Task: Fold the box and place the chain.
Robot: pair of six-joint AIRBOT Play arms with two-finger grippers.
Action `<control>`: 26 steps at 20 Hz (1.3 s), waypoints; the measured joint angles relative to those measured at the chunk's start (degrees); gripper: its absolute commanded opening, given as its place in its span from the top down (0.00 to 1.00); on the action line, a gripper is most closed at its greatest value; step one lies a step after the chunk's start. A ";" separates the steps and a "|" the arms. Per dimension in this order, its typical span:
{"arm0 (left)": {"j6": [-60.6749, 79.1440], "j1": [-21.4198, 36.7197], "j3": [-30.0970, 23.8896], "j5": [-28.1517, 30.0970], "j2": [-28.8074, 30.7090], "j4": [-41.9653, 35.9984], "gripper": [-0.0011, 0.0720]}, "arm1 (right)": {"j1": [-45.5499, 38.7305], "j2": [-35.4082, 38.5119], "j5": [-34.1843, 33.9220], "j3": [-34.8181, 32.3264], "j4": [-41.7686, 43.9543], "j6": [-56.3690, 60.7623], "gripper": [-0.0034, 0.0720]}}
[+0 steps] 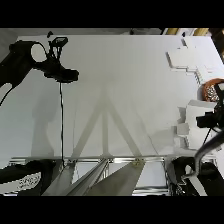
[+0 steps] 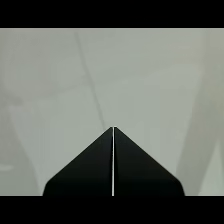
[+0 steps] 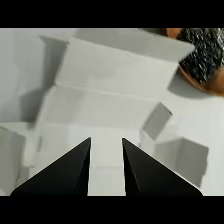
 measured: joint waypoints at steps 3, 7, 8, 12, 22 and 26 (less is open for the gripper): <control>0.00 0.02 0.00 0.00 0.00 0.00 0.97 | -7.08 -19.12 2.67 5.90 -4.00 0.72 0.73; 0.00 0.00 0.00 0.02 0.00 -0.02 0.97 | -13.40 -32.50 6.47 9.33 -6.29 -4.44 0.93; 0.00 0.02 0.00 0.02 0.00 0.02 0.97 | -14.29 -33.79 6.62 9.70 -6.67 -5.09 0.93; 0.00 0.02 0.00 0.00 0.00 0.02 0.97 | -16.06 -36.17 7.15 10.43 -7.13 -7.21 0.93; 0.00 0.02 0.00 0.00 0.00 0.00 0.97 | -20.85 -33.73 5.31 10.69 -13.84 -8.70 0.32; 0.00 0.02 0.00 0.00 0.00 0.02 0.97 | -29.73 -33.38 3.41 10.69 -11.67 -8.98 0.33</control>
